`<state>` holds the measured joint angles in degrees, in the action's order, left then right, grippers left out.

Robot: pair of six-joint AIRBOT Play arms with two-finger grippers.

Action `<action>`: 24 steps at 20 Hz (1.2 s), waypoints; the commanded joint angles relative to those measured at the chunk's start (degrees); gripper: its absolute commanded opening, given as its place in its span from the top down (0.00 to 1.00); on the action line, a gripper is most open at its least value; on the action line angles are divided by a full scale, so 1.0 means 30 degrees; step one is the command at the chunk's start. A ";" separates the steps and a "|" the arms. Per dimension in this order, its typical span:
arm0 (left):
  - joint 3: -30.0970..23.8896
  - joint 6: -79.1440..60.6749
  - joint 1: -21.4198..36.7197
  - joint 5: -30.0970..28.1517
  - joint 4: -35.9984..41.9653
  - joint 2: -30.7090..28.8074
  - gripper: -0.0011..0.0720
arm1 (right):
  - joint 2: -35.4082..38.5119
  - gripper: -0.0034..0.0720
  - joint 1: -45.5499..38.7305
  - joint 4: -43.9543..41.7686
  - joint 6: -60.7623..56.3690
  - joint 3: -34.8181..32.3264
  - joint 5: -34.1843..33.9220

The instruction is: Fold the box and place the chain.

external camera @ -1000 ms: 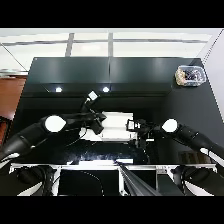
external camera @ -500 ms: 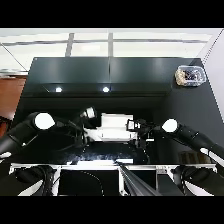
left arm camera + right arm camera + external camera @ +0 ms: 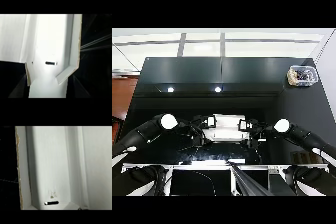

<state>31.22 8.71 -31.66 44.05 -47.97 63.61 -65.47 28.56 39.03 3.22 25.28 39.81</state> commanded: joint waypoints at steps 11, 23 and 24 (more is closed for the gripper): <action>-0.0015 -0.1479 -0.0073 -0.0168 0.3388 0.0685 0.72 | 0.0007 0.42 0.0007 0.0000 -0.0007 -0.0007 0.0000; -0.0007 -0.2339 -0.0845 -0.1042 0.4233 0.1610 0.63 | 0.0007 0.42 0.0007 0.0000 -0.0007 -0.0007 0.0000; -0.0007 -0.2331 -0.0838 -0.1042 0.4233 0.1610 0.50 | 0.0007 0.42 0.0007 0.0000 -0.0007 -0.0007 -0.0007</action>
<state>31.22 1.74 -34.13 41.12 -35.46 68.34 -65.47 28.56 39.07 3.22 25.28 39.79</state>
